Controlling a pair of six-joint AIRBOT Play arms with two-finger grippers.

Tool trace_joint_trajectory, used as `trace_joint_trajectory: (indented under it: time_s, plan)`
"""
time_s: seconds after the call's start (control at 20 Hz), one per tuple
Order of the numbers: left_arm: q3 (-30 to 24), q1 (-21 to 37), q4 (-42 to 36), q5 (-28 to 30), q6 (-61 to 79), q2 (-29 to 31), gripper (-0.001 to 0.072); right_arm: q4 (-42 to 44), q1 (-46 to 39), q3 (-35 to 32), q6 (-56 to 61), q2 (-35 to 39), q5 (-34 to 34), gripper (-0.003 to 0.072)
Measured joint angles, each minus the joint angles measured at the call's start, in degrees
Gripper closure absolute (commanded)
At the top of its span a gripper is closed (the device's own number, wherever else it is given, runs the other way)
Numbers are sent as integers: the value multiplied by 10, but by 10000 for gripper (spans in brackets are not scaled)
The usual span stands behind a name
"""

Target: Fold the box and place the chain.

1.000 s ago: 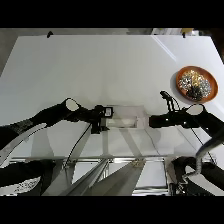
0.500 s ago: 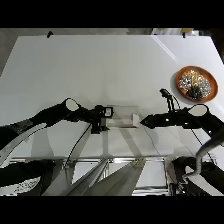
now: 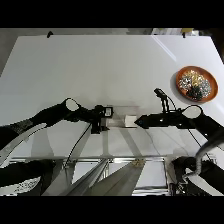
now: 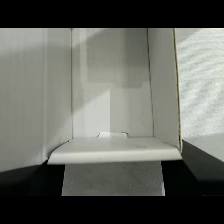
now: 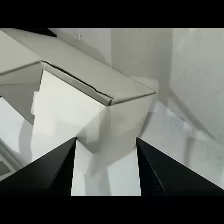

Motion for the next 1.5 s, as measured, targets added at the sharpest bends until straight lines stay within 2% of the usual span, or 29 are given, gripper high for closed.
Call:
trace_joint_trajectory:
  time_s: [0.2, 0.7, 1.0, 1.3, 1.5]
  plan:
    - [0, 0, 0, 0, 0, 0, 573, -40, 43, 29, 77, -1, -31, 289]
    - [0, 0, 0, 0, 0, 0, 573, -303, 195, 129, 485, -73, -52, 290]
    - [0, 0, 0, 0, 0, 0, 573, -406, 253, 195, 617, -140, 9, 293]
    - [0, 0, 0, 0, 0, 0, 573, -461, 279, 229, 700, -167, 55, 377]
    - [0, 0, 0, 0, 0, 0, 573, -505, 298, 248, 766, -184, 80, 387]
